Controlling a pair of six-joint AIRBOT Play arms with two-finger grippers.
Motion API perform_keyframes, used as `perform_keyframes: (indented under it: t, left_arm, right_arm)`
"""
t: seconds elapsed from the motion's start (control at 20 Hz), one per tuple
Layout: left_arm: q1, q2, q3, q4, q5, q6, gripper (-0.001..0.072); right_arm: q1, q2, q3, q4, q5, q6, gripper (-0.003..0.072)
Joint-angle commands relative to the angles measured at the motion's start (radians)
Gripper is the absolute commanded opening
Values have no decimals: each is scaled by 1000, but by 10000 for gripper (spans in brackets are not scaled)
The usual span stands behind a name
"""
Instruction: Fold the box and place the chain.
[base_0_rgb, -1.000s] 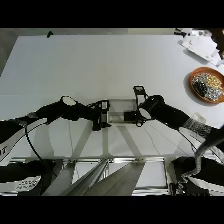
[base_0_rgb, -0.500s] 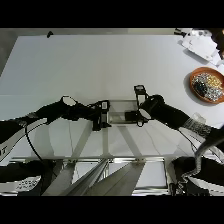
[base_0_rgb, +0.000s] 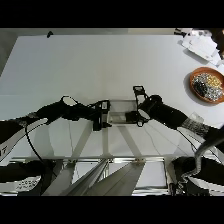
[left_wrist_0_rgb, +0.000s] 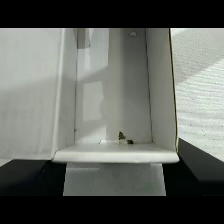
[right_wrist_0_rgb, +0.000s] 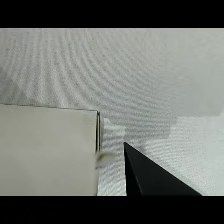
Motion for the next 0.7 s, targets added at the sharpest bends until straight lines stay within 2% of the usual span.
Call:
perform_keyframes:
  t: [0.0,0.1,0.15,0.25,0.45,0.5,0.6,0.65]
  left_arm:
    - [1,1,0,-1,-1,-2,325]
    - [1,1,0,0,-1,-2,325]
    - [1,1,0,-1,-1,-2,325]
    - [1,1,0,-1,-1,-1,325]
    - [1,1,0,0,-1,-1,325]
    - [1,1,0,0,-1,-2,325]
    - [1,1,0,-1,-1,-2,325]
    - [1,1,0,0,0,-2,325]
  right_arm:
    - [0,-10,0,5,-2,-11,243]
    - [0,-18,0,5,10,-21,215]
    - [0,-19,0,5,10,-21,138]
    - [0,-19,0,5,7,-22,39]
    - [0,-19,0,6,7,-22,16]
    - [0,-19,0,6,9,-21,42]
    - [0,-12,0,6,13,-21,371]
    - [0,-3,0,5,13,-25,449]
